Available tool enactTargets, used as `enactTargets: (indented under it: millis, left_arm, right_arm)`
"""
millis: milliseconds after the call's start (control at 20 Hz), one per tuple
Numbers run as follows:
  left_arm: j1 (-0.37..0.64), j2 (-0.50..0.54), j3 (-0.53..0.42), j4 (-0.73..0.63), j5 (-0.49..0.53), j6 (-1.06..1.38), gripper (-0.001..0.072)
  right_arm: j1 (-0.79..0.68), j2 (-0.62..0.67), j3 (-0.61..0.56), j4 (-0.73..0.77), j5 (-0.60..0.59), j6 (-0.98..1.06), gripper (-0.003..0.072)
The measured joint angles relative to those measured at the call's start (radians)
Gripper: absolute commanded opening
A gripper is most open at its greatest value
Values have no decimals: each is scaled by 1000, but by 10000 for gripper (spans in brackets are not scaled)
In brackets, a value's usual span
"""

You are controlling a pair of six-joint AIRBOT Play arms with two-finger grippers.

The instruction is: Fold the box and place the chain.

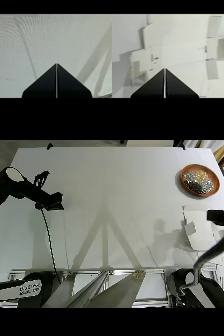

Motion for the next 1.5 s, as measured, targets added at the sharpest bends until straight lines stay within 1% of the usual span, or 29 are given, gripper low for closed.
enactTargets:
  millis: [50, 100, 250, 400, 550, 600, 850, 950, 1000, 1050, 1100, 1150, 1350, 1500]
  left_arm:
    - [0, 0, 0, 0, 0, 0, 14]
    - [0, 0, 0, 0, 0, 0, 14]
    - [0, 0, 0, 0, 0, 0, 14]
    - [0, 0, 0, 0, 0, 0, 14]
    - [0, 0, 0, 0, 0, 0, 14]
    - [0, 0, 0, 0, 0, 0, 14]
    - [0, 0, 0, 0, 0, 0, 14]
    - [0, 0, 0, 0, 0, 0, 14]
    - [0, 0, 0, 0, 0, 0, 14]
    - [0, 0, 0, 0, 0, 0, 14]
    - [0, 0, 0, 0, 0, 0, 14]
    - [0, 0, 0, 0, 0, 0, 14]
    - [0, 0, 0, 0, 0, 0, 14]
    - [0, 0, 0, 0, 0, 0, 14]
  right_arm:
    - [-43, -29, 18, -32, -11, -14, 414]
    - [-87, -62, 31, -61, -19, -41, 438]
    - [-195, -154, 53, -119, -44, -109, 438]
    - [-261, -236, 61, -186, -84, -142, 438]
    - [-284, -290, 64, -250, -143, -159, 428]
    - [-289, -305, 64, -260, -167, -161, 396]
    - [-297, -399, 65, -280, -220, -177, 388]
    - [-298, -435, 65, -278, -225, -181, 290]
    - [-298, -455, 65, -277, -225, -181, 287]
    - [-298, -472, 65, -273, -225, -182, 163]
    - [-298, -485, 65, -267, -226, -184, 66]
    - [-299, -496, 65, -262, -227, -184, 15]
    - [-290, -515, 66, -244, -214, -193, 13]
    - [-234, -475, 66, -168, -177, -280, 12]
